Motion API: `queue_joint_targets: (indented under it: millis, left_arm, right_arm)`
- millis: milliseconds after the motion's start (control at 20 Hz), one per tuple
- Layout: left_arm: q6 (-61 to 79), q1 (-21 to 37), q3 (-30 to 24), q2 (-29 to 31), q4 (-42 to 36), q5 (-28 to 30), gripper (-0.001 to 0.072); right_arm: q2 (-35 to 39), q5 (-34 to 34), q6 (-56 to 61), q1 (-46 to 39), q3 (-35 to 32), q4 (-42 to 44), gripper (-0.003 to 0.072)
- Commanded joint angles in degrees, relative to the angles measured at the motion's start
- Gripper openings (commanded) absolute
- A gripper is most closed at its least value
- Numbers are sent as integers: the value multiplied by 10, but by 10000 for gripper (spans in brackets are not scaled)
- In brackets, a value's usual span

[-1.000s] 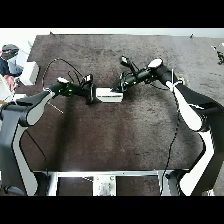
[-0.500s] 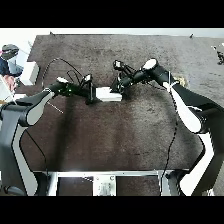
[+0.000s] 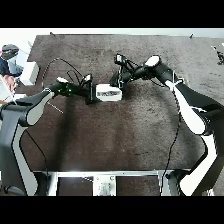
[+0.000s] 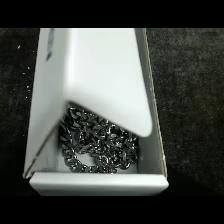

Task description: Fold the box and place the chain.

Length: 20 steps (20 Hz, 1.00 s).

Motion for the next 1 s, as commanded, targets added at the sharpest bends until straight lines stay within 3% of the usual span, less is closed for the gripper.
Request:
queue_joint_targets:
  millis: [0,950]
  left_arm:
    - [1,0,0,0,1,-2,230]
    - [1,0,0,0,1,-2,229]
  right_arm:
    - [0,-2,0,2,0,-22,241]
    - [-14,69,17,6,-16,-44,213]
